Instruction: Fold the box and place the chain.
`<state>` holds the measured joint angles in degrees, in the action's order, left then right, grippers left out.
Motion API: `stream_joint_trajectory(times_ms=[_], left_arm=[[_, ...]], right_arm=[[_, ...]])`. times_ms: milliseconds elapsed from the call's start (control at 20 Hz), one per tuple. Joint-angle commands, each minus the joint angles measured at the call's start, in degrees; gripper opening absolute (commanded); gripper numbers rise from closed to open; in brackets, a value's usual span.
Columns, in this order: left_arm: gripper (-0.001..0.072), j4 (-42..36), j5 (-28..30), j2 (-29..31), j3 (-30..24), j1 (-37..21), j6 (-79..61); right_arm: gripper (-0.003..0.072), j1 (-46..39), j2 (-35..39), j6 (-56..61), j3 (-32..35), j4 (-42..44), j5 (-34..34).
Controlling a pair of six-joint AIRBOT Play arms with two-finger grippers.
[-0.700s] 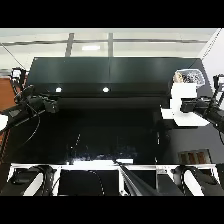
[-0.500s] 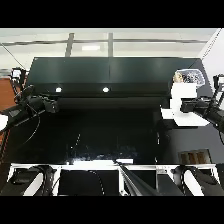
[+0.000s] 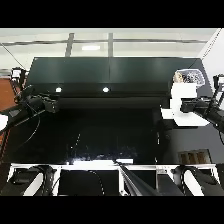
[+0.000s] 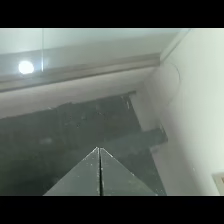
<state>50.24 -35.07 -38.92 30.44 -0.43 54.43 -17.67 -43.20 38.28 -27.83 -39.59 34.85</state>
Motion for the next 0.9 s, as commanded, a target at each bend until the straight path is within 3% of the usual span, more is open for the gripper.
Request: stream_joint_trajectory(times_ms=[0, 150, 250, 300, 350, 400, 550, 650, 750, 850], left_arm=[[0.0027, -0.13, 3.28, -0.04, -0.02, -0.07, -0.04], [0.0028, -0.13, 3.50, -0.07, -0.02, -0.04, -0.02], [0.0032, -0.76, 6.56, -0.76, -0.02, -0.04, 0.11], [0.0210, -3.04, 7.50, -1.46, -0.02, -0.04, 0.07], [0.0598, -4.70, 8.04, -2.16, -0.02, 0.02, 0.00], [0.0717, -5.57, 8.04, -2.91, 0.00, 0.17, 0.04], [0.0717, -5.49, 5.64, -3.43, 0.00, 0.17, 0.00], [0.0717, -4.94, 3.54, -3.43, 0.00, 0.17, -0.02], [0.0717, -3.82, 1.75, -3.43, 0.00, 0.17, -0.04], [0.0716, -3.54, 0.72, -3.43, -0.02, 0.17, -0.24]], right_arm=[[0.0017, 0.07, 0.07, 0.04, 0.00, 0.39, 0.02], [0.0017, 0.09, 0.02, 0.00, 0.02, 8.83, -0.61], [0.0019, 0.81, -0.94, 0.02, 0.02, 14.71, -6.49], [0.0172, 1.01, -1.68, 0.02, 0.02, 15.87, -7.91], [0.0688, 1.01, -2.56, 0.02, 0.02, 15.69, -7.50], [0.0714, 1.01, -3.39, 0.00, 0.02, 15.30, -6.45], [0.0713, 0.37, -3.98, 5.35, -2.54, 5.84, -6.51], [0.0711, -3.54, -5.01, 20.26, -8.28, -12.79, -7.32], [0.0712, -11.04, -8.68, 33.70, -15.06, -32.70, -3.93], [0.0712, -20.37, -14.32, 43.39, -21.24, -41.81, 1.53]])
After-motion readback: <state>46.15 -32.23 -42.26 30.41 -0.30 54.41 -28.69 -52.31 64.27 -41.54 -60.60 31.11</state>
